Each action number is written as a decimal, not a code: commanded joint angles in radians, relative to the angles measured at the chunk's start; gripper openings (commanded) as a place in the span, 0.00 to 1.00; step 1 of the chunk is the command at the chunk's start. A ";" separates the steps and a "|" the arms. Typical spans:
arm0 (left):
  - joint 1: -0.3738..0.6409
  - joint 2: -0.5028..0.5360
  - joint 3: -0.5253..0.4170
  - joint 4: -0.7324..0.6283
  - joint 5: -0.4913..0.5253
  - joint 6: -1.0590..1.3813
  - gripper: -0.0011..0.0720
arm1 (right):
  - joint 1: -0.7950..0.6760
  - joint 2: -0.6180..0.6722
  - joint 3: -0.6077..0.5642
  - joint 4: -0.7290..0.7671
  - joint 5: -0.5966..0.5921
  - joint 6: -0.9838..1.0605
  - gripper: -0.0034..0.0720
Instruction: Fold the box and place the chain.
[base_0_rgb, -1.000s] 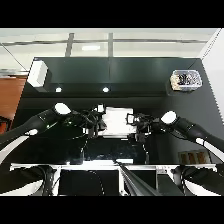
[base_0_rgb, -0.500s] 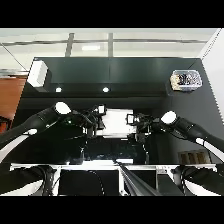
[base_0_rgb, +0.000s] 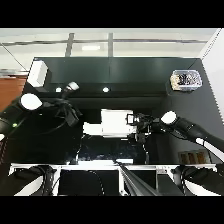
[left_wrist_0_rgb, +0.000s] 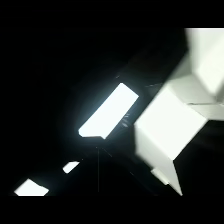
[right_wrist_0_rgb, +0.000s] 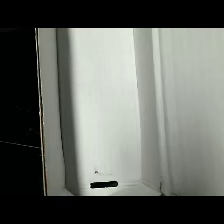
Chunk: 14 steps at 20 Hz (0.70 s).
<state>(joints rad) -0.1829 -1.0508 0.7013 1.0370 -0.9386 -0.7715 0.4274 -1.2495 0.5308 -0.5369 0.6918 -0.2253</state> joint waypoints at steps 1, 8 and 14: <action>0.159 0.004 -0.083 0.002 -0.020 -0.588 0.05 | 0.001 -0.001 0.001 0.000 0.000 0.000 0.06; 0.138 -0.251 -0.195 -0.368 -0.099 -0.443 0.04 | 0.001 -0.001 0.001 0.000 0.000 0.000 0.06; 0.008 -0.305 -0.192 -0.594 -0.057 -0.267 0.05 | 0.001 -0.001 0.001 0.000 0.000 0.000 0.06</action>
<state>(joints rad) -0.1333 -1.3323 0.5110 0.5816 -1.0008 -1.1454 0.4274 -1.2495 0.5308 -0.5369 0.6918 -0.2249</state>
